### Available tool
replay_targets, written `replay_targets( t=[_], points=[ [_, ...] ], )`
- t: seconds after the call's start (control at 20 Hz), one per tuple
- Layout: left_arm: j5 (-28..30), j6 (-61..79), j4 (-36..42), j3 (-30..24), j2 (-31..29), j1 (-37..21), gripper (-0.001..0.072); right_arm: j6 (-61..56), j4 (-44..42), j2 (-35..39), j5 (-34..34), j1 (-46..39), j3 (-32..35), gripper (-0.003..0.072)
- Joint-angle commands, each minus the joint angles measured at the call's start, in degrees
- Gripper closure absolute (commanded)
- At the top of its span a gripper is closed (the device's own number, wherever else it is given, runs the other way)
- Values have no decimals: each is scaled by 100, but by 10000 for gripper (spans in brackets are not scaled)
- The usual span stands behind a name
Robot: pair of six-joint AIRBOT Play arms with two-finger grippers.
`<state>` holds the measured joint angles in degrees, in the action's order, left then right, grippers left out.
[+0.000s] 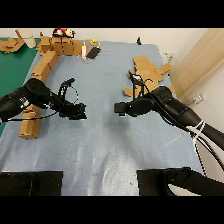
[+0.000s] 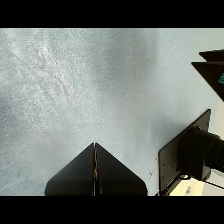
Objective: Fold the box.
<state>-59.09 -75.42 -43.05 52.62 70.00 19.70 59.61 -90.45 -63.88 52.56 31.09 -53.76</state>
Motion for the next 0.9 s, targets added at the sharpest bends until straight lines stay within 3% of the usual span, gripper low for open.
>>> replay_targets(
  t=[0.0,0.25,0.3,0.35,0.4,0.45,0.5,0.7,0.85],
  points=[
    [0,0,0,7,2,-4,699,-22,-4,-2,-2,0,-4,356],
    [0,0,0,7,2,-4,699,-297,-2,-2,-4,0,-4,354],
    [0,0,0,7,2,-4,699,-503,-2,-4,-76,-4,-4,408],
    [2,0,0,7,2,-4,699,-616,116,-4,-144,-59,-20,550],
    [2,0,0,7,2,-4,699,-627,205,-15,-127,-221,-61,543],
    [2,0,0,7,2,-4,699,-632,219,-39,-105,-553,-129,466],
    [2,0,0,7,2,-4,699,-625,221,-79,-109,-979,-223,301],
    [2,0,0,7,2,-4,699,890,-37,-577,-116,-3392,-896,222],
    [0,0,0,7,2,-4,699,2765,-1191,-1456,-177,-5143,-1650,222]
  ],
)
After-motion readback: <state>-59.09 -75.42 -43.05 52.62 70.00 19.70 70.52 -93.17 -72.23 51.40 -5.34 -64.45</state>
